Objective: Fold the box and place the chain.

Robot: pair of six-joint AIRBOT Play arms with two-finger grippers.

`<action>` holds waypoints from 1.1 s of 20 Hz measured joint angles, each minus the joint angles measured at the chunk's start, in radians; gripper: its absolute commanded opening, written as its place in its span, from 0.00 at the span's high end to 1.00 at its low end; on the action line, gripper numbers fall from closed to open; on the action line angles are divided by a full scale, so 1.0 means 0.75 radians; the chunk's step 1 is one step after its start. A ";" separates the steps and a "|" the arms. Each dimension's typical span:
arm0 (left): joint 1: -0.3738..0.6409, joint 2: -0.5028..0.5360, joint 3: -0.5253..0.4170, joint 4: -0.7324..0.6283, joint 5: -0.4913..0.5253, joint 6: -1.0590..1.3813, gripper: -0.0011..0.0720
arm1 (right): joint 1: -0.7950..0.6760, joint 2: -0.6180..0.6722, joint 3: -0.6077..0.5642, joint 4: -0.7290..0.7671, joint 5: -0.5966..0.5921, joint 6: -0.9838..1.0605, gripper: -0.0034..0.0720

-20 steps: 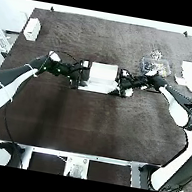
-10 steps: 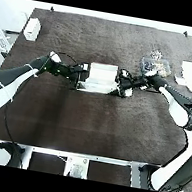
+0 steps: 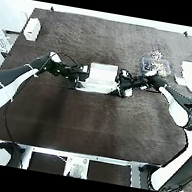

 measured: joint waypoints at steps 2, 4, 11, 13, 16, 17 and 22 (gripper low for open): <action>0.000 0.000 0.000 -0.016 0.005 0.018 0.43 | 0.000 0.000 0.000 0.000 -0.001 0.000 0.17; 0.000 0.000 0.000 -0.028 0.007 0.032 0.57 | 0.000 0.000 0.000 0.001 -0.002 0.001 0.17; -0.012 -0.007 -0.002 -0.094 -0.020 0.077 0.60 | 0.000 0.000 0.000 -0.002 0.001 -0.002 0.17; -0.022 -0.023 -0.003 -0.111 -0.022 0.091 0.60 | 0.000 0.000 0.000 -0.003 0.001 -0.001 0.17; -0.030 -0.043 -0.003 -0.148 -0.017 0.109 0.60 | -0.001 0.000 0.000 -0.003 0.001 -0.001 0.17; -0.032 -0.047 -0.003 -0.165 -0.009 0.127 0.60 | -0.001 0.000 0.000 -0.003 0.001 -0.001 0.17; -0.035 -0.055 -0.003 -0.279 0.018 0.206 0.60 | -0.001 0.000 0.000 0.001 -0.001 -0.001 0.17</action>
